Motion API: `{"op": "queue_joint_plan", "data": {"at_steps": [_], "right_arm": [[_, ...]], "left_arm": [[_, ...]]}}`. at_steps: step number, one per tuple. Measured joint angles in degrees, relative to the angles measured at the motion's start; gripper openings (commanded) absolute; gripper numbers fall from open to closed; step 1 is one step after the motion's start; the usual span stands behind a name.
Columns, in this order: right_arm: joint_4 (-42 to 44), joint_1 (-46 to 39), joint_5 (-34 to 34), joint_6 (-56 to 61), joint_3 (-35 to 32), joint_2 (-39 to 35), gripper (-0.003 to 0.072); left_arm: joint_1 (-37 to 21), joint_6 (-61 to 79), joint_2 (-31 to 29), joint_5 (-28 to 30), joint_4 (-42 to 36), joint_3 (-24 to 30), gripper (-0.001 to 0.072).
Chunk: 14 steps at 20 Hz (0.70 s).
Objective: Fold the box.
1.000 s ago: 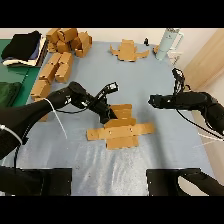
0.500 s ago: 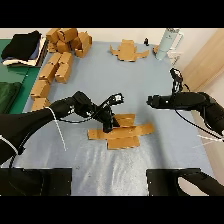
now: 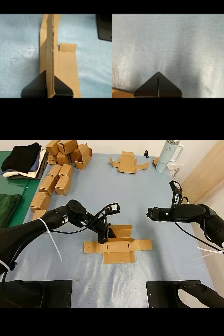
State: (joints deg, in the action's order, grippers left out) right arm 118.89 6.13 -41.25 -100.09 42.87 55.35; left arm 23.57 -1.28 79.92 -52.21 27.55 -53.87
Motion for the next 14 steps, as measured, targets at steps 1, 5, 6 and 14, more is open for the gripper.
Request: {"op": "queue_joint_plan", "data": {"at_steps": [1,5,6,14], "right_arm": [[0.00,0.00,0.00,0.00,0.00,0.00,0.0006],[0.22,0.00,0.00,0.00,0.00,0.00,0.0006],[0.24,0.00,-0.02,0.00,0.00,0.00,0.0006],[0.44,0.00,-0.04,-0.02,0.00,0.00,0.0005]], "left_arm": [[-0.24,0.02,-0.04,-0.46,-0.09,0.00,0.0012],[-0.59,0.20,1.18,-1.40,-0.15,0.00,0.0012],[-0.63,0.22,1.53,-1.53,-0.20,0.00,0.0012],[-0.81,0.39,3.41,-2.32,-0.57,0.04,0.0013]]}}
